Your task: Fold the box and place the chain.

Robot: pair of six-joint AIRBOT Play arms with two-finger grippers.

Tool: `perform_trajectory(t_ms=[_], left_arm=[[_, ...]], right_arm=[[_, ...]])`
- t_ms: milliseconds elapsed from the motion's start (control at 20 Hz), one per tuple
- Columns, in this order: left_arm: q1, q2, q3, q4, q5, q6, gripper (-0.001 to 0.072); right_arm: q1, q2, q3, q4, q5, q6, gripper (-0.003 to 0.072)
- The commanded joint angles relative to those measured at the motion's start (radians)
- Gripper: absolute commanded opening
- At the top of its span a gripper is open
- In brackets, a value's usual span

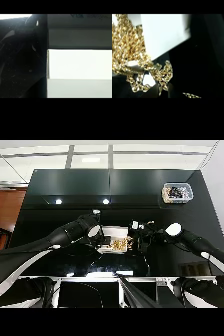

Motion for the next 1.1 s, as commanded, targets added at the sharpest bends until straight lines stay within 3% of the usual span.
perform_trajectory(t_ms=[0,150,300,500,800,950,1050], left_arm=[[0.0,-0.001,0.0,0.0,0.001,0.0,0.003],[0.0,-0.001,0.0,0.0,0.001,0.0,0.0029],[0.0,-0.001,0.0,0.0,0.001,0.0,0.0029],[0.0,-0.001,0.0,0.001,0.002,0.0,0.003],[0.0,-0.001,0.0,0.0,0.002,0.0,0.003],[0.0,-0.001,0.0,0.0,0.001,0.0,0.0029],[0.0,-0.001,0.0,0.0,0.001,0.0,0.0029]], right_arm=[[-0.008,0.101,0.024,-0.114,0.039,0.284,0.0013],[-0.057,0.224,0.1,-0.206,0.2,0.529,0.0013],[-0.104,0.305,0.237,-0.204,0.398,0.731,0.0013],[-0.108,0.313,0.376,-0.094,0.556,0.988,0.0013],[-0.108,0.313,0.409,0.298,0.562,0.983,0.0014],[-0.108,0.312,0.409,0.3,0.555,0.983,0.0014],[-0.08,0.312,0.401,0.154,0.519,0.991,0.0014]])
